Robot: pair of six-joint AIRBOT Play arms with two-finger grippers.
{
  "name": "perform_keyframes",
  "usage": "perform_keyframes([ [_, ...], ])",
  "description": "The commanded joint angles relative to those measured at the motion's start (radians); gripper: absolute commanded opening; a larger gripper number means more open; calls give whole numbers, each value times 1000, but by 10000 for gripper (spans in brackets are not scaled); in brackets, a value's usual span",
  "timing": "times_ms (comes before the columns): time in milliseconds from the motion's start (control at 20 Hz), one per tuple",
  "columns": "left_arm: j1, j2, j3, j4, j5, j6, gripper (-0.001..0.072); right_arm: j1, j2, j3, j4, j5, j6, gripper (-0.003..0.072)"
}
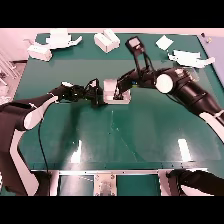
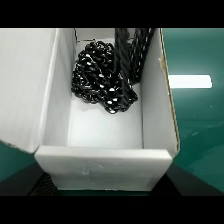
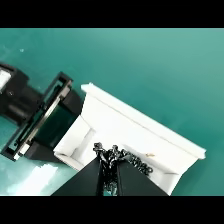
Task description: Fold the box and place the chain.
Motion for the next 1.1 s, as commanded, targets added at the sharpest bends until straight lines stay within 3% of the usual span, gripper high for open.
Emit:
perform_keyframes([
  [0,0,0,0,0,-1,0,468,-10,-61,-50,52,-56,1,1],
  [400,0,0,0,0,-8,1,468,-24,-159,-50,106,-76,1,5],
  [450,0,0,0,0,-7,1,468,-25,-159,-47,106,-75,1,33],
  [550,0,0,0,0,-7,1,468,-32,-159,-33,104,-75,1,415],
  [600,0,0,0,0,-8,1,468,-36,-159,-23,104,-75,1,437],
  [850,0,0,0,0,-7,1,468,-71,-150,59,81,-75,-3,432],
  [900,0,0,0,0,-7,1,468,-74,-140,80,55,-75,-6,366],
  [950,0,0,0,0,-6,1,468,-79,-130,102,33,-75,-39,232],
  [1050,0,0,0,0,-6,1,468,-92,-121,145,32,-70,-133,189],
])
